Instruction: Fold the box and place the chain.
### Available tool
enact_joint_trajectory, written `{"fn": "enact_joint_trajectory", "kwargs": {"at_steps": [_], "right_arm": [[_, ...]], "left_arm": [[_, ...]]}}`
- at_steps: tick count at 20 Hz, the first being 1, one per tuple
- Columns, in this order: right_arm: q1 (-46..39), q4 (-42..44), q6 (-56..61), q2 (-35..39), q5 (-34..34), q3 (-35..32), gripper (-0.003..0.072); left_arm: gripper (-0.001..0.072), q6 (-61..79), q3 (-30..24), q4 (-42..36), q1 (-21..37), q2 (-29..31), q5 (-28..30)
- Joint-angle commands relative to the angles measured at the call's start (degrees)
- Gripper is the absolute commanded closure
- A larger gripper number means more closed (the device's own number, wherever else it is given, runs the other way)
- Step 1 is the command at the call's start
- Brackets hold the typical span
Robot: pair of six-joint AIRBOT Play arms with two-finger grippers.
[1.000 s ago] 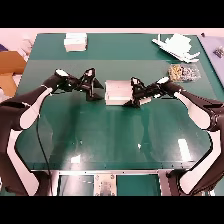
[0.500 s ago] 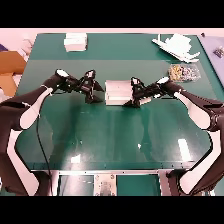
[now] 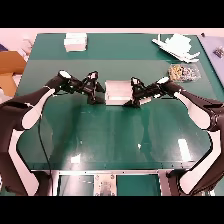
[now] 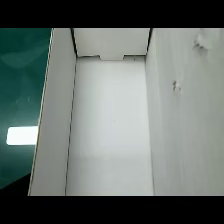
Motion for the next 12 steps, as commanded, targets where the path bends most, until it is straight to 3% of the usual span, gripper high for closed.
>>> {"fn": "enact_joint_trajectory", "kwargs": {"at_steps": [1,12], "right_arm": [[-0.02,0.02,0.02,0.0,-0.02,-0.02,0.0064],[-0.02,0.02,0.02,0.0,-0.02,-0.02,0.0064]], "left_arm": [[-0.0005,0.66,0.07,-1.62,-0.5,-0.44,0.7],[-0.0004,1.99,0.07,-1.29,-3.04,-1.25,4.39]]}}
